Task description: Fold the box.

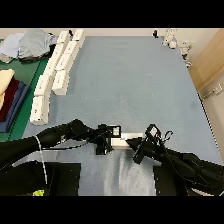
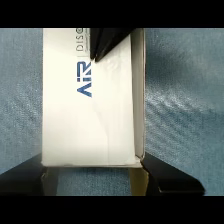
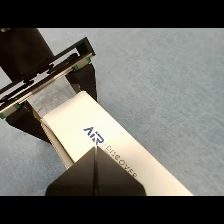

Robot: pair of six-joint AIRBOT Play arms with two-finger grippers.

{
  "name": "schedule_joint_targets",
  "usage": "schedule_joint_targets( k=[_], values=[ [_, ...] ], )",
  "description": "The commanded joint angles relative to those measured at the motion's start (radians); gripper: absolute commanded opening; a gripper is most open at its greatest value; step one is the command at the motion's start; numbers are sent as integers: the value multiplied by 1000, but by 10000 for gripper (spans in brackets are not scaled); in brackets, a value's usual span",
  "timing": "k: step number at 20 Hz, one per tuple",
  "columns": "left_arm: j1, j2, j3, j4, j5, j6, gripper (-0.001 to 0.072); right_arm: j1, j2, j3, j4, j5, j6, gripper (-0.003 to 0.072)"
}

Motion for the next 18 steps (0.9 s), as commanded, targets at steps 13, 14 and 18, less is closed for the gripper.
schedule_joint_targets(
  k=[13,14,18],
  values=[
    [0,0,0,1,0,2,442,1,-16,-2,0,16,40,21],
    [0,0,0,1,0,2,442,1,-15,0,-1,23,40,21],
    [0,0,0,1,0,2,442,1,24,18,-10,30,40,21]
  ],
)
